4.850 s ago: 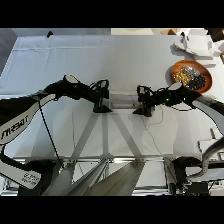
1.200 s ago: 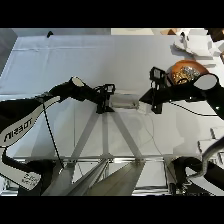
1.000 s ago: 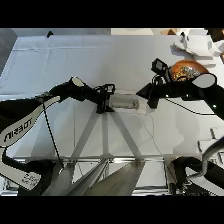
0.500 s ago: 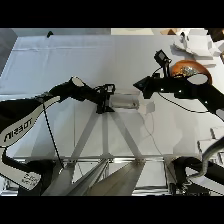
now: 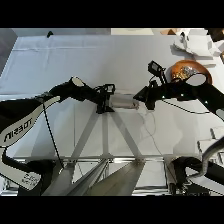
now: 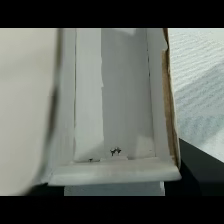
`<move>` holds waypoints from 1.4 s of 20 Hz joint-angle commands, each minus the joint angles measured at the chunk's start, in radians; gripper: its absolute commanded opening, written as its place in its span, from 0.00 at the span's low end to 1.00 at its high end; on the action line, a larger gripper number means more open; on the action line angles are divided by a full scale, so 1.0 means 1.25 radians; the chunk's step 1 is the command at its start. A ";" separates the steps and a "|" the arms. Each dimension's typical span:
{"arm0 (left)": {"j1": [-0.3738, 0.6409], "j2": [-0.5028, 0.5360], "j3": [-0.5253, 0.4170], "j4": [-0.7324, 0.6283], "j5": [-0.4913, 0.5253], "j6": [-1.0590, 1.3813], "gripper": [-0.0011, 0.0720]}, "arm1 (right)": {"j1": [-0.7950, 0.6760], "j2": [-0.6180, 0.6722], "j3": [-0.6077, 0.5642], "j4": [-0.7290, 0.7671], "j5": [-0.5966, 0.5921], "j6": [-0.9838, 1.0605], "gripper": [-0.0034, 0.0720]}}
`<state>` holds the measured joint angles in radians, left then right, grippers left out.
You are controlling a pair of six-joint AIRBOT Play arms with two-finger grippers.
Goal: Fold the box and place the chain.
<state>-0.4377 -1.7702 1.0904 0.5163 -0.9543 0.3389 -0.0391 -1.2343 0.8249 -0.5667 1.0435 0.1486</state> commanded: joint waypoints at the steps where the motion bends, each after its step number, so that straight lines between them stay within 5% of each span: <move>1: 0.000 0.000 0.000 0.000 0.000 0.000 0.27 | 0.000 -0.002 0.001 -0.021 -0.104 0.012 0.05; 5: 0.000 0.000 0.000 0.000 0.000 0.000 0.27 | 0.001 -0.036 0.001 0.022 -0.233 0.028 0.05; 15: 0.000 0.000 0.000 0.000 0.000 0.000 0.27 | 0.000 -0.132 0.001 0.017 -0.265 0.025 0.05; 22: 0.000 0.000 0.000 0.000 0.000 0.000 0.27 | 0.000 -0.119 0.001 0.010 -0.246 0.021 0.05; 28: 0.000 0.000 0.000 0.000 0.000 0.000 0.27 | 0.000 0.015 0.001 -0.147 -0.128 0.009 0.05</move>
<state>-0.4377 -1.7702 1.0908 0.5163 -0.9539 0.3393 -0.0395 -1.2850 0.8257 -0.6544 0.8078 0.1715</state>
